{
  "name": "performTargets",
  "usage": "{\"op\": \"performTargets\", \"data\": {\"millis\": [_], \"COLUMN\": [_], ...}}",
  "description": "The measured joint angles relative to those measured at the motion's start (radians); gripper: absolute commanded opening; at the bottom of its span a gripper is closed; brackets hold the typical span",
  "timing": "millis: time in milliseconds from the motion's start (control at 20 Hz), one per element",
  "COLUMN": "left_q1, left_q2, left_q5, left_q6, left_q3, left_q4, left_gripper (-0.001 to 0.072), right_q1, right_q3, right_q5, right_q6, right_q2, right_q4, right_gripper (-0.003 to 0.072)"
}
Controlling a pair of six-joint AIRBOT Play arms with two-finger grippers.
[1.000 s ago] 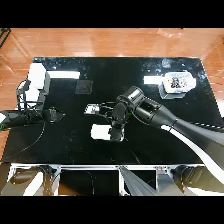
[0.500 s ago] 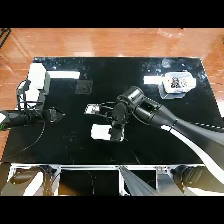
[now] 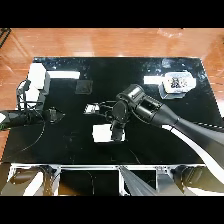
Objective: Fold the box and place the chain.
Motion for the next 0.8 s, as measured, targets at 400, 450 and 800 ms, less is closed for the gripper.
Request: {"op": "performTargets", "data": {"millis": [400,450,800], "left_q1": [0.000,0.000,0.000], "left_q2": [0.000,0.000,0.000], "left_q5": [-0.002,-0.002,-0.003], "left_q6": [0.000,0.000,0.000], "left_q3": [0.000,0.000,0.000], "left_q4": [0.000,0.000,0.000], "left_gripper": [0.0613,0.0612,0.0613], "right_q1": [-0.021,-0.021,-0.018], "right_q3": [0.011,0.011,0.012], "right_q5": [-0.009,-0.008,0.042], "right_q6": [0.013,0.002,-0.043], "right_q2": [0.000,-0.001,-0.028], "right_q4": [0.011,0.010,-0.009], "right_gripper": [0.0709,0.0709,0.0709]}}
